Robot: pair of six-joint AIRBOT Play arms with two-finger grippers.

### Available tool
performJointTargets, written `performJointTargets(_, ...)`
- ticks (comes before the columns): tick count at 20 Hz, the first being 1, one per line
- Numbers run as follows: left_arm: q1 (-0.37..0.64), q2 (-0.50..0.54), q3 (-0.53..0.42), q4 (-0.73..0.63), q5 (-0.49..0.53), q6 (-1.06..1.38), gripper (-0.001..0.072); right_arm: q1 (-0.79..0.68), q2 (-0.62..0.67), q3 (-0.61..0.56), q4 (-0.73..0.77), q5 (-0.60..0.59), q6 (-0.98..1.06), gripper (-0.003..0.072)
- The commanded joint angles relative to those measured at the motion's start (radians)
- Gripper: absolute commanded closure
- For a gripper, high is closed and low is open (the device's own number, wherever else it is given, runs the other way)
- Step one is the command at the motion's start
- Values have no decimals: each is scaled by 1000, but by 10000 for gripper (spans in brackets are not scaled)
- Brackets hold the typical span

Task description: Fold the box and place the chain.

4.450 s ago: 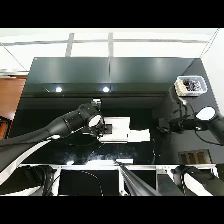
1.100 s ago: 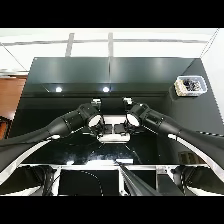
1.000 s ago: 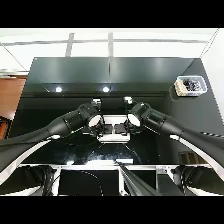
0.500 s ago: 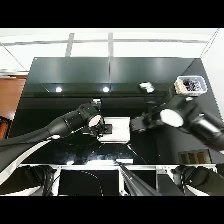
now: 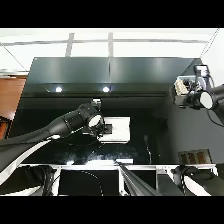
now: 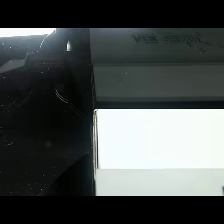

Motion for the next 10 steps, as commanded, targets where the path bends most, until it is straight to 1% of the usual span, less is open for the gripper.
performJointTargets(1,1,0,0,1,2,1,680,-144,-46,-29,-20,-202,-3,349)
performJointTargets(2,1,0,0,0,1,1,680,-156,-58,-23,-20,-239,26,349)
performJointTargets(4,1,0,0,0,2,1,680,-189,-112,33,-12,-245,114,349)
performJointTargets(9,1,0,0,0,-2,1,680,-250,-323,325,111,-221,107,348)
performJointTargets(10,1,0,0,0,-2,1,680,-255,-373,386,112,-198,106,302)
